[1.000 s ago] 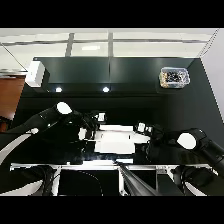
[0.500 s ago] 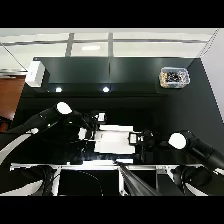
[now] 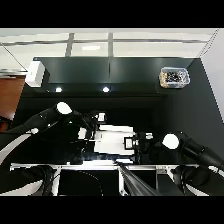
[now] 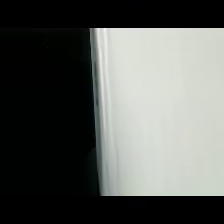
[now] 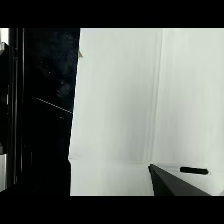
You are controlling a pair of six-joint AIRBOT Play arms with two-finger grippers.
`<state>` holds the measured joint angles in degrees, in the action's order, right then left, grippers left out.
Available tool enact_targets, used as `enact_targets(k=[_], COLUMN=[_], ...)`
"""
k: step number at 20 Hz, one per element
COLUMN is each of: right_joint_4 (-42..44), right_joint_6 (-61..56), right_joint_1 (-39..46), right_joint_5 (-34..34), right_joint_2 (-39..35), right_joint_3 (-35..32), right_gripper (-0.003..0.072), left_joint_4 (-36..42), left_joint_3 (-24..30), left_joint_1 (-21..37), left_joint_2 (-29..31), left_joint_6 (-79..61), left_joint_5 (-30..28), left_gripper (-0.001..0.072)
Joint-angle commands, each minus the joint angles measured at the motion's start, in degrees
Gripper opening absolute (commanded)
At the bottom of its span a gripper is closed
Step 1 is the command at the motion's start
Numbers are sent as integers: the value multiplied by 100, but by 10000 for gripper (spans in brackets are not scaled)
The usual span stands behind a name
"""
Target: Fold the box and place the chain.
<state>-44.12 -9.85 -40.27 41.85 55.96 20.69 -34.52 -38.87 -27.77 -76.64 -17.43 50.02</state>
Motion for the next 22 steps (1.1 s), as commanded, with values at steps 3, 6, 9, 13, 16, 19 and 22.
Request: enact_targets(k=[3,6,9,13,16,19,22], right_joint_4=[61,57,50,-470,-608,-605,-601], right_joint_6=[-90,-221,-319,-1078,-1163,-1119,-968], right_joint_1=[-260,-260,-260,-151,291,715,881], right_joint_5=[-841,-905,-765,-625,-570,-409,-111], right_joint_2=[111,109,98,-70,-153,-153,-155], right_joint_3=[2,2,105,483,623,715,765], right_gripper=[674,674,673,673,674,674,673], left_joint_4=[2,2,2,2,4,4,2], left_joint_3=[-4,-4,-4,-4,-4,-4,-4], left_joint_1=[0,0,0,0,-2,-2,0], left_joint_2=[0,0,0,0,0,0,0], left_joint_6=[0,2,4,4,4,4,4], left_joint_5=[-9,-7,-4,-4,-4,-2,-7], left_gripper=[26,26,26,26,26,26,26])
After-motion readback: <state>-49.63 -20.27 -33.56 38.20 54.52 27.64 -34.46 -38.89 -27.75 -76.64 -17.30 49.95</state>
